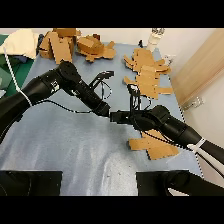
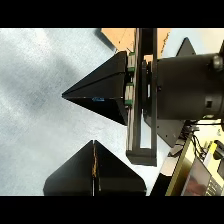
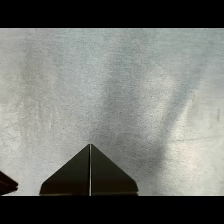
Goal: Fold the box.
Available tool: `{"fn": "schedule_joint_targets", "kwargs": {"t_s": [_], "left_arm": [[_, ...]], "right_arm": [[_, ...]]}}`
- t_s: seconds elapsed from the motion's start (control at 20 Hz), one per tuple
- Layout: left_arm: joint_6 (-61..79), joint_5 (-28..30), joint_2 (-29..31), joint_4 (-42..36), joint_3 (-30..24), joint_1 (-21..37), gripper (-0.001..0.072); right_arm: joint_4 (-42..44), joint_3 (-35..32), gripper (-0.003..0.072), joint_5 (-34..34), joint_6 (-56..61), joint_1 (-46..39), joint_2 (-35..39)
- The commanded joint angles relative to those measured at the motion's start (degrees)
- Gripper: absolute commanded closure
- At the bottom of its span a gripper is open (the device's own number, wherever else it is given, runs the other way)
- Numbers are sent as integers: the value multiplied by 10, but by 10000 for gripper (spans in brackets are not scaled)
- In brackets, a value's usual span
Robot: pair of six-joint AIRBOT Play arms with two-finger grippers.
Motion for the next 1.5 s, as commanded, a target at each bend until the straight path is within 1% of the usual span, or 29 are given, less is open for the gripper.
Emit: {"fn": "schedule_joint_targets", "kwargs": {"t_s": [0.0,0.55,0.6,0.75,0.9,1.05,1.1,1.15,1.2,1.3,1.4,1.45], "left_arm": [[0,0,0,0,0,0,696],[0,0,0,0,0,0,696],[1,10,0,-1,0,0,696],[1,78,0,-31,0,0,696],[1,110,0,-54,0,0,696],[-2,150,0,-58,0,0,696],[-1,162,0,-58,0,0,696],[-1,177,0,-57,0,1,696],[-1,194,0,-56,0,2,696],[-1,211,0,-55,0,8,696],[-19,213,0,-53,0,17,697],[-38,213,0,-37,0,24,697]], "right_arm": [[0,0,685,0,0,0,0],[0,0,685,0,0,0,0],[0,0,685,1,0,0,0],[7,0,685,13,0,1,-2],[5,0,685,8,1,0,-2],[6,2,685,42,18,-3,-4],[7,10,685,42,24,-12,-7],[8,24,684,31,24,-27,-12],[12,47,684,5,23,-50,-21],[12,113,684,-99,5,-124,-42],[16,180,685,-221,-60,-225,-60],[15,201,685,-267,-95,-273,-62]]}}
